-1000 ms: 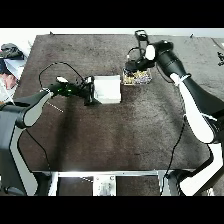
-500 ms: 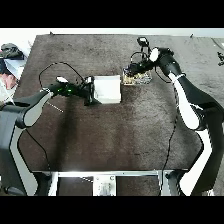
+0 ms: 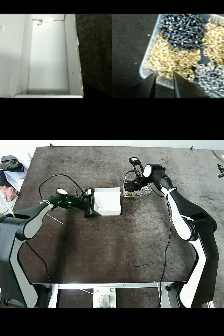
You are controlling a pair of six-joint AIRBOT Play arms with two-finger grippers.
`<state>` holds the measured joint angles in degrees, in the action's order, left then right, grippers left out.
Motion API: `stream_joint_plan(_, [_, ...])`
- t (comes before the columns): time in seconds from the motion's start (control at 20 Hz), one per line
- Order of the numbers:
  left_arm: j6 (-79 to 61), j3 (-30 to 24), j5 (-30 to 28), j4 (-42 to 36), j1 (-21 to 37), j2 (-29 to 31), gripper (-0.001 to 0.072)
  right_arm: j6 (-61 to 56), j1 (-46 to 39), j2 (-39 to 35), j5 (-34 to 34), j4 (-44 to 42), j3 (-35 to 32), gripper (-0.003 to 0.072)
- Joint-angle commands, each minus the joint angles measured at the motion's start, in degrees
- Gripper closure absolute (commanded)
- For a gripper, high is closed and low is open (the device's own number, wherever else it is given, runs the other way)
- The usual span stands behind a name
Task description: Fold the box and place the chain.
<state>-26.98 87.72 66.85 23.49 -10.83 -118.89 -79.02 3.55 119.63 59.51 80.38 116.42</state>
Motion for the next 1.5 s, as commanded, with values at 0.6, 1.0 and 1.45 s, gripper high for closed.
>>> stream_joint_plan(0.6, [-0.02,0.0,0.0,0.02,0.0,0.0,0.0364,-0.26,0.31,2.27,-2.12,1.92,0.13,0.057])
stream_joint_plan(1.0, [-0.02,0.0,0.0,0.02,0.0,0.0,0.0364,-0.66,0.31,-5.33,-1.68,2.99,0.13,0.0699])
stream_joint_plan(1.45, [-0.02,0.0,0.0,0.02,0.0,0.0,0.0364,0.37,1.66,-26.4,-3.32,2.97,0.13,0.07])
